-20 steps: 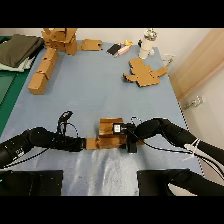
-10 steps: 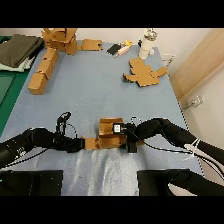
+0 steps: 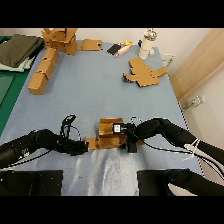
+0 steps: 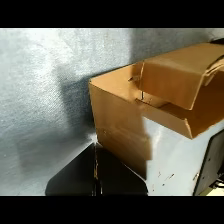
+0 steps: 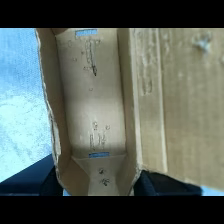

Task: Fold the box.

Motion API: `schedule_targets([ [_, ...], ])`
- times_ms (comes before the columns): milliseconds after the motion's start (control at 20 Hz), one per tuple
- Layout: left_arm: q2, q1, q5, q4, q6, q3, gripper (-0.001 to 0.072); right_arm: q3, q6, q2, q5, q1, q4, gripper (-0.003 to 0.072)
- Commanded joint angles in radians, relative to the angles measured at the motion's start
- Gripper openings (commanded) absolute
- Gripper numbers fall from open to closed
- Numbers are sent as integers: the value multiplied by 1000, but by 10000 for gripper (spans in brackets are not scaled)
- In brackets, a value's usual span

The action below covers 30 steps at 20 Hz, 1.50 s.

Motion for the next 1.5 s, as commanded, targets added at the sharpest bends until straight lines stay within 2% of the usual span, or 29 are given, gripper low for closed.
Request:
schedule_targets([
  [0,-7,-10,22,-27,19,15,8,0,0,0,0,0,0,509],
  [350,-8,-13,12,-32,48,63,8,0,0,0,0,0,0,510],
  [550,-7,-12,-101,-13,47,63,8,0,0,0,0,0,0,509],
  [650,-7,-10,-175,50,-4,62,7,0,0,0,0,0,0,509],
  [750,-7,4,-203,180,-141,62,7,0,0,0,0,0,0,509],
  [950,-7,68,-156,206,-166,63,7,0,0,0,0,0,0,509],
  [1200,-10,107,-10,199,-145,63,7,0,0,0,0,0,0,510],
  [1350,-26,108,38,145,-80,63,7,0,0,0,0,0,0,510],
  [1450,-66,108,43,55,8,63,7,0,0,0,0,0,0,509],
])
